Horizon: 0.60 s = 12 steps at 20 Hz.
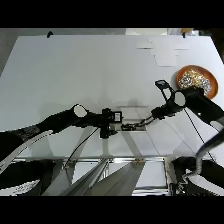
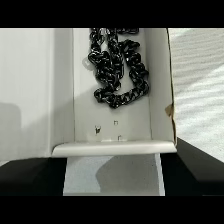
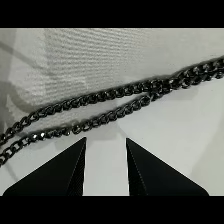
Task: Fold the box and place the chain.
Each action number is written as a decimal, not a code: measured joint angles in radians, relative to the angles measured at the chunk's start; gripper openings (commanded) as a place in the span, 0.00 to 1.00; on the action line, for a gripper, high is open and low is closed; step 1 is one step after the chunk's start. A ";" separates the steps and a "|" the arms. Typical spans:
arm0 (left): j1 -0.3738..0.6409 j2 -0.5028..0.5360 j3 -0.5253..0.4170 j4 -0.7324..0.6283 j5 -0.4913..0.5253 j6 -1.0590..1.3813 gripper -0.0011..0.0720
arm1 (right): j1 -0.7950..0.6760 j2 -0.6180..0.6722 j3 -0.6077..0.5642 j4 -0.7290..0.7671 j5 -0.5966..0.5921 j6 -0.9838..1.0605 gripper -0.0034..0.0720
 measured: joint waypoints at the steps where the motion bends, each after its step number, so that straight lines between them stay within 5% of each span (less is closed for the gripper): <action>1: 0.000 0.000 0.000 0.000 0.000 0.000 0.20 | 0.000 -0.013 0.000 0.004 -0.006 0.004 0.33; 6: 0.000 0.000 0.000 0.000 0.000 0.000 0.20 | 0.000 -0.074 0.000 0.011 -0.023 0.011 0.33; 12: 0.000 0.000 0.000 0.000 0.000 0.000 0.20 | 0.001 -0.097 0.002 0.021 -0.021 0.014 0.06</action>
